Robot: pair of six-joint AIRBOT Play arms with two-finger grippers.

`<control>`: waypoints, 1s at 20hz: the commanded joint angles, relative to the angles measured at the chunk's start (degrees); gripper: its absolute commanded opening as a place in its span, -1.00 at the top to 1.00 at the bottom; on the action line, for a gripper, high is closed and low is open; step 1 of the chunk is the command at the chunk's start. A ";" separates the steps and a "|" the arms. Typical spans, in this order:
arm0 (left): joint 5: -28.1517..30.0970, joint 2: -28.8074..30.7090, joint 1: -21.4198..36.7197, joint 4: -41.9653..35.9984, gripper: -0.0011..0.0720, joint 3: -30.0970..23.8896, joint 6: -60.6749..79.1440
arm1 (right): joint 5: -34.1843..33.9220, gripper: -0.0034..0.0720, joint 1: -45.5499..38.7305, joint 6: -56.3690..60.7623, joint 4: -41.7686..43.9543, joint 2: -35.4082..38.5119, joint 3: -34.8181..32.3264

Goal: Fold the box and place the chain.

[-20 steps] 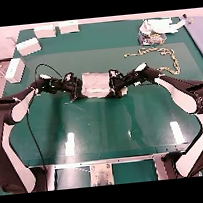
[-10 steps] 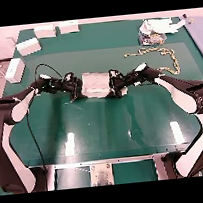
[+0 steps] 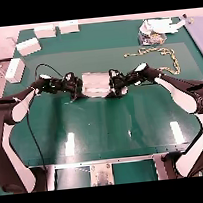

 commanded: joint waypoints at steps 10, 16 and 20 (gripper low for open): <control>-0.39 0.00 0.04 0.17 -0.31 0.02 -0.07 | 7.76 -1.00 -8.15 3.74 -0.35 2.56 4.33; -0.42 0.00 0.04 0.15 -0.31 0.02 -0.07 | 13.70 0.09 -10.60 9.53 -0.52 8.76 4.31; -0.42 0.00 0.04 0.15 -0.31 0.02 -0.07 | 21.59 0.89 -8.59 12.04 3.43 9.51 4.17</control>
